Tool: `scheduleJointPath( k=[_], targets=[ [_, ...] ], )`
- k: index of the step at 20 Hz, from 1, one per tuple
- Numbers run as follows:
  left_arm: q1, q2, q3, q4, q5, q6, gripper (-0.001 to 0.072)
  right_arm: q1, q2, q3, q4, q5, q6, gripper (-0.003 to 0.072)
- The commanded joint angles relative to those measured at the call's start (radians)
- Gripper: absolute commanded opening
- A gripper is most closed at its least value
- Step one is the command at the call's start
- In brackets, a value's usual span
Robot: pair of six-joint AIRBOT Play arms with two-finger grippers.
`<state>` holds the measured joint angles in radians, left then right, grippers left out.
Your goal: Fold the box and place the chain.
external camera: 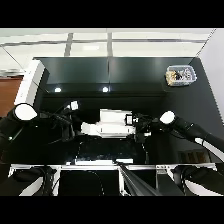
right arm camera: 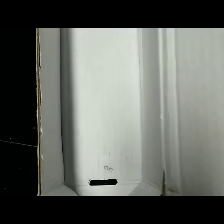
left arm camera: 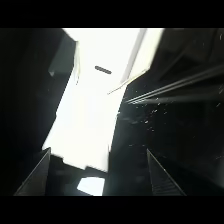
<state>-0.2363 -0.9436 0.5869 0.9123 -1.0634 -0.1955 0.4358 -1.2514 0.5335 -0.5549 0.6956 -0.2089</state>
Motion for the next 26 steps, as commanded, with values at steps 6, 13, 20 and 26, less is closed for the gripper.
scheduleJointPath(
  k=[6,13,20,26],
  targets=[
    [-0.136,-0.203,0.039,0.008,0.122,0.274,0.0625,0.000,-0.001,0.000,0.001,0.000,0.001,0.0164],
    [-0.159,-0.272,0.051,-0.114,0.198,0.270,0.0625,0.000,-0.001,0.000,0.001,0.000,0.002,0.0164],
    [-0.239,-0.280,0.051,-0.109,0.286,0.274,0.0368,0.000,-0.001,0.000,0.000,0.000,0.002,0.0164],
    [-0.262,-0.280,0.051,-0.159,0.272,0.258,0.0195,0.000,-0.001,0.000,0.000,0.000,0.001,0.0164]
  ],
)
